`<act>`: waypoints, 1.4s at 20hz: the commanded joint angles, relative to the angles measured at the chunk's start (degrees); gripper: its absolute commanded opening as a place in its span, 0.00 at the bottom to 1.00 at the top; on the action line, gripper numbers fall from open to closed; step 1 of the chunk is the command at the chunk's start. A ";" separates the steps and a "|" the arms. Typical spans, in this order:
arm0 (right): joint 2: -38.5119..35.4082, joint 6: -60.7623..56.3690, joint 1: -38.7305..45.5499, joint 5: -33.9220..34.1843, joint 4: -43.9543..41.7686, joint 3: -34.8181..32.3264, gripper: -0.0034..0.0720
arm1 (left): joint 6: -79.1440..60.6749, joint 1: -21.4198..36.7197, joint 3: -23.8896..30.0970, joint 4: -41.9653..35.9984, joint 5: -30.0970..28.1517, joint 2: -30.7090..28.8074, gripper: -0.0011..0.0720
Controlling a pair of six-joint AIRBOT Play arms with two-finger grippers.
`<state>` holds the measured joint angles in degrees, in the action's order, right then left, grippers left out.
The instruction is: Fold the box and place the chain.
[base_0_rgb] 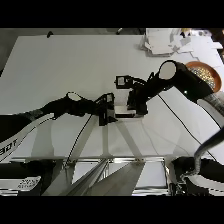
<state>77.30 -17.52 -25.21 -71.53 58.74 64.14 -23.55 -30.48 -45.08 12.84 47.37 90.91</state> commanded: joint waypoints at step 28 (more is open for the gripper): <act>-3.26 -8.17 -7.06 11.37 13.66 -5.51 0.19 | 0.00 0.02 -0.02 0.02 0.00 -0.02 0.22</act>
<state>74.56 -24.99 -32.18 -60.99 71.59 59.42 -23.49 -30.46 -45.10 12.75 47.20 90.91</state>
